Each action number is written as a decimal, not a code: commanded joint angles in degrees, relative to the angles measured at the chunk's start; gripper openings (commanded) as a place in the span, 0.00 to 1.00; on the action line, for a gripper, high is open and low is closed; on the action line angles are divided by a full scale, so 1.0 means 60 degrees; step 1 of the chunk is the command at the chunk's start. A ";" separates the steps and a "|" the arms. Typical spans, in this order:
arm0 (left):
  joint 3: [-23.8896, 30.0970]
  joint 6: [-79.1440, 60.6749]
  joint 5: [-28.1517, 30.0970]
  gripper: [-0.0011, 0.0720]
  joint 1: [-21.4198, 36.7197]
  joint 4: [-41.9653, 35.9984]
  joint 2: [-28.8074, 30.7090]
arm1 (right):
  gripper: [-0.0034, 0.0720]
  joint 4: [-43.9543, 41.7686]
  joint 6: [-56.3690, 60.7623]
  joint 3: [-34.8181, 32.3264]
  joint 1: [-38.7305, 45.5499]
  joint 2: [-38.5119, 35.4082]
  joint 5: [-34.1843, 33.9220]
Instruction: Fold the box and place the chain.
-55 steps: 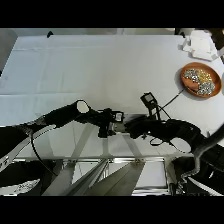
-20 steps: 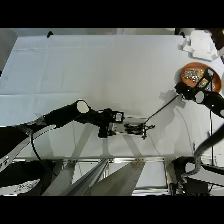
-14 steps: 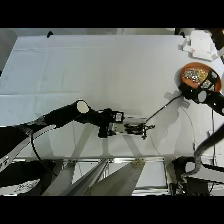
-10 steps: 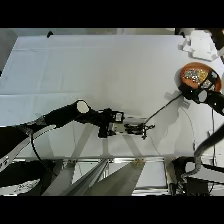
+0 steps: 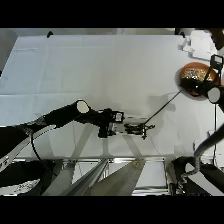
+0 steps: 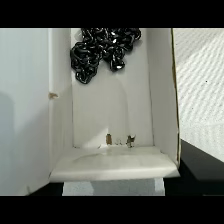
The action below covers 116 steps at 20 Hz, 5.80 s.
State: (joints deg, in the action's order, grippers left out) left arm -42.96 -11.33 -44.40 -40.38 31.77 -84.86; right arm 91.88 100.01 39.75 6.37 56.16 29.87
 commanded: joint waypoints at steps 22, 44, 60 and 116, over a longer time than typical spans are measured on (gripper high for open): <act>-0.0004 0.0000 0.0000 0.47 -0.0004 0.0000 0.0000 | 0.06 -0.7781 -0.3038 0.0007 -0.3195 -0.8094 0.3712; -0.0004 0.0000 0.0000 0.47 -0.0004 0.0000 0.0000 | 0.06 -0.9894 -0.5009 -0.0047 -0.3195 -0.6400 0.3235; -0.0004 0.0000 0.0000 0.47 -0.0004 0.0000 0.0000 | 0.06 -0.7883 -0.7031 -0.0933 -0.3195 -0.4765 0.5909; -0.0004 0.0000 0.0000 0.47 -0.0004 0.0000 0.0000 | 0.06 -0.8761 -1.3132 -0.1308 -0.3195 -0.2255 0.6266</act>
State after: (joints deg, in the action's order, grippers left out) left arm -42.96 -11.31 -44.40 -40.38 31.75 -84.86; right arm 37.65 21.19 31.92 -12.75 38.89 67.18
